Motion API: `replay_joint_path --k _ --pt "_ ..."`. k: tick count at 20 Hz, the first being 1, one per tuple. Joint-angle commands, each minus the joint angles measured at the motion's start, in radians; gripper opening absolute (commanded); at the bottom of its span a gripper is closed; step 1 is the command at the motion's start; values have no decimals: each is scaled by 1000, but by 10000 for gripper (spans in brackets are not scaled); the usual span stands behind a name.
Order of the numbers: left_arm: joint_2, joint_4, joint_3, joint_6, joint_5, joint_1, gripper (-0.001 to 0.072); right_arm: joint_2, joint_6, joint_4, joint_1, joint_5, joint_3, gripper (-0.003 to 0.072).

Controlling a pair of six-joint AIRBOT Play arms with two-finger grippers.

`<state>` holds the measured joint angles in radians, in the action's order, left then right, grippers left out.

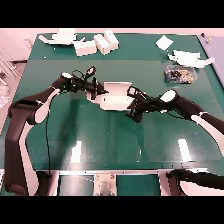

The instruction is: Fold the box and place the chain.

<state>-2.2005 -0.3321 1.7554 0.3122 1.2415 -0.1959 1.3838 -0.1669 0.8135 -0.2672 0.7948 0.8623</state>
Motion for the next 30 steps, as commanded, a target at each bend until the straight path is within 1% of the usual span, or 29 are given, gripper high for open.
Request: replay_joint_path --k 1,5,9,13,17,21,23,25,26,28,30 --pt "-1 0 -1 0 0 0 19 -1 -24 60 -35 -113 0 461" --pt "-1 1 0 0 -3 0 19 0 -8 59 -37 -183 -6 461" --pt "-1 2 0 0 -3 0 19 13 -10 49 -43 -185 -11 461" --pt "-1 2 -1 0 -3 0 19 13 -9 33 -52 -191 -43 460" --pt "-1 2 0 0 -3 0 19 13 -9 32 -55 -299 -47 461" --pt "-1 2 0 0 -3 0 19 13 -9 32 -55 -381 -46 460" --pt "-1 2 -1 0 -3 0 19 13 -8 32 -55 -407 -46 461" --pt "-1 2 0 0 -3 0 19 13 -5 32 -55 -406 -44 463" --pt "-1 2 -1 0 -3 0 19 13 -5 32 -55 -406 -41 520" --pt "-1 2 -1 0 -3 0 19 13 -5 32 -55 -406 -31 527" --pt "-1 2 0 0 -3 0 19 12 -4 32 -55 -405 -9 558"
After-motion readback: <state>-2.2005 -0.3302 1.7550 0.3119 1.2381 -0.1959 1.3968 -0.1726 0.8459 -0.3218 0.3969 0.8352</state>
